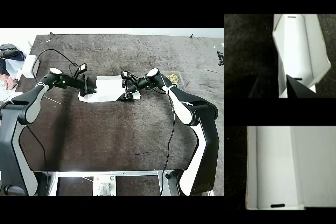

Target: Fold the box and place the chain.

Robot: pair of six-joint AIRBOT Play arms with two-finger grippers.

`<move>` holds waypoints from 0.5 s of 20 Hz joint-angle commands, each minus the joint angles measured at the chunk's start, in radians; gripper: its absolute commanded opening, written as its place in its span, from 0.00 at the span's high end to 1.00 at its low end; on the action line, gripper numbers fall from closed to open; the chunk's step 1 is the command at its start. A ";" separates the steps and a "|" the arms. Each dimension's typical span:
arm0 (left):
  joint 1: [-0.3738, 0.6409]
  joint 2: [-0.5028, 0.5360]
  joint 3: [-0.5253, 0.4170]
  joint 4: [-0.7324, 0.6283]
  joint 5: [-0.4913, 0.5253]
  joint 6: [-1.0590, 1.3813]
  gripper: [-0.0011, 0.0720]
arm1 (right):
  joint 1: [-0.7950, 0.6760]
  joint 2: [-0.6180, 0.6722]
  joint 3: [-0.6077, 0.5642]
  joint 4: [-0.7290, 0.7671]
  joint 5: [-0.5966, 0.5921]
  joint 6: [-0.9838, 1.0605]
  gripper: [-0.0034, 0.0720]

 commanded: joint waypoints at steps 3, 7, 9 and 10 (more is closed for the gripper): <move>0.104 0.055 0.018 -0.033 -0.189 -0.045 0.49 | 0.000 -0.001 0.000 0.001 0.000 0.000 0.33; 0.106 0.060 0.021 -0.134 -0.317 -0.051 0.52 | 0.000 -0.001 0.000 0.001 0.000 0.000 0.33; 0.079 0.060 0.021 -0.143 -0.333 -0.051 0.52 | 0.000 -0.001 0.000 0.001 0.000 0.000 0.33; 0.065 0.060 0.021 -0.143 -0.331 -0.051 0.52 | 0.000 -0.001 0.000 0.001 0.000 0.000 0.33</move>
